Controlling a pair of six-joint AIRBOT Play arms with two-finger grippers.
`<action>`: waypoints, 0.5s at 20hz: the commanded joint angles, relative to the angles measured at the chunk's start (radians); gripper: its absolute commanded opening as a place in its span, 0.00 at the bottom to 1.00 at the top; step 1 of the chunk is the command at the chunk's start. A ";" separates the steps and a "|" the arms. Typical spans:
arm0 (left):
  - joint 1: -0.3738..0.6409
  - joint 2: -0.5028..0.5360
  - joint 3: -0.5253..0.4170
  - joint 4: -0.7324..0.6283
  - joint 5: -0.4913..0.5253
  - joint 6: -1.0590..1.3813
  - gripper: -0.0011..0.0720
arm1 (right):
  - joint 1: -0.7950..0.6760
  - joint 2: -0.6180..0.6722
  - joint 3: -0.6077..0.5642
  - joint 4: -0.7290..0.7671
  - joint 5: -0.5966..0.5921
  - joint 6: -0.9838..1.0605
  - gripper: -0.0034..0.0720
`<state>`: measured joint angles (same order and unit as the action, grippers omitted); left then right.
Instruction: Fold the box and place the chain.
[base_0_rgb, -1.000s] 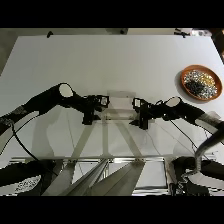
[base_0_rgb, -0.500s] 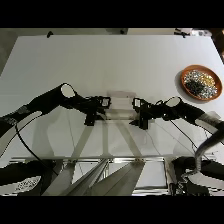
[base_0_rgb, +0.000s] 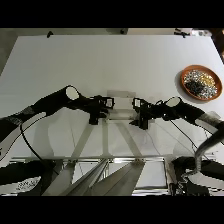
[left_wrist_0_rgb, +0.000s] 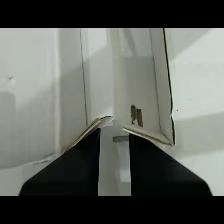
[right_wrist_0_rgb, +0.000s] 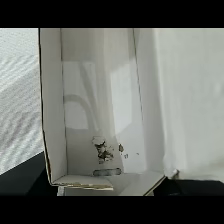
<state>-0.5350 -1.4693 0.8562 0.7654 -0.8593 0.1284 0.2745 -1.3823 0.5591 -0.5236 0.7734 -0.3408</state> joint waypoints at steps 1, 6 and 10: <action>-0.024 -0.018 -0.001 -0.021 0.025 0.002 0.27 | 0.000 0.000 0.000 0.000 0.001 0.000 0.58; -0.034 -0.030 -0.001 -0.051 0.031 -0.002 0.54 | 0.000 0.000 0.000 0.000 0.000 0.000 0.58; -0.033 -0.027 -0.001 -0.050 0.018 -0.026 0.55 | 0.000 0.000 0.000 0.000 0.000 0.000 0.58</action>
